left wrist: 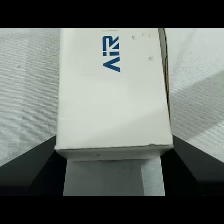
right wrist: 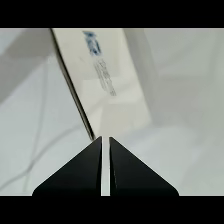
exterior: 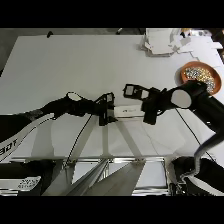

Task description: Fold the box and place the chain.

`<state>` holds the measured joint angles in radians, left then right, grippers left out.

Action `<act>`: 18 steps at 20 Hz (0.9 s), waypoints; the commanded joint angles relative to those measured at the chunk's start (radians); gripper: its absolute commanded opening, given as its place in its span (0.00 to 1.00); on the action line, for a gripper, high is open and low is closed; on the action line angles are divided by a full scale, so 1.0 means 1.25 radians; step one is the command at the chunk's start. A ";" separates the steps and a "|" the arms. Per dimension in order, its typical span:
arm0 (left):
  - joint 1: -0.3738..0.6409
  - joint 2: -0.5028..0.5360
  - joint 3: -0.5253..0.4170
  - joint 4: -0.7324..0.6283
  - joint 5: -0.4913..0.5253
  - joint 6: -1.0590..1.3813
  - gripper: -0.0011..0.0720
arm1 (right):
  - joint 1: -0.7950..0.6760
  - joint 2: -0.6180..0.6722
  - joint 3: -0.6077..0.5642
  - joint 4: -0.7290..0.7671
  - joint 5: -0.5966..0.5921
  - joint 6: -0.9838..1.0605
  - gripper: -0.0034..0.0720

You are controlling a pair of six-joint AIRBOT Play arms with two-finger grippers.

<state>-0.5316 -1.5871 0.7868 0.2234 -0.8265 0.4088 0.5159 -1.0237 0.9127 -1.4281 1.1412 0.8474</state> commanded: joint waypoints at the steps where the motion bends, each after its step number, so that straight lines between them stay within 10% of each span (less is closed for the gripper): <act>1: 0.000 0.001 0.000 0.001 0.000 0.002 0.22 | -0.099 0.041 -0.001 -0.081 0.149 0.223 0.11; 14: 0.000 0.001 0.000 -0.002 -0.001 0.002 0.22 | -0.341 0.041 -0.001 -0.068 0.259 0.497 0.09; 18: 0.013 0.029 0.000 0.006 -0.001 -0.011 0.02 | -0.341 0.041 -0.001 -0.068 0.259 0.497 0.09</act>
<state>-0.5266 -1.5742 0.7868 0.2260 -0.8284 0.4103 0.0929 -0.9733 0.9112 -1.5143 1.4609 1.4590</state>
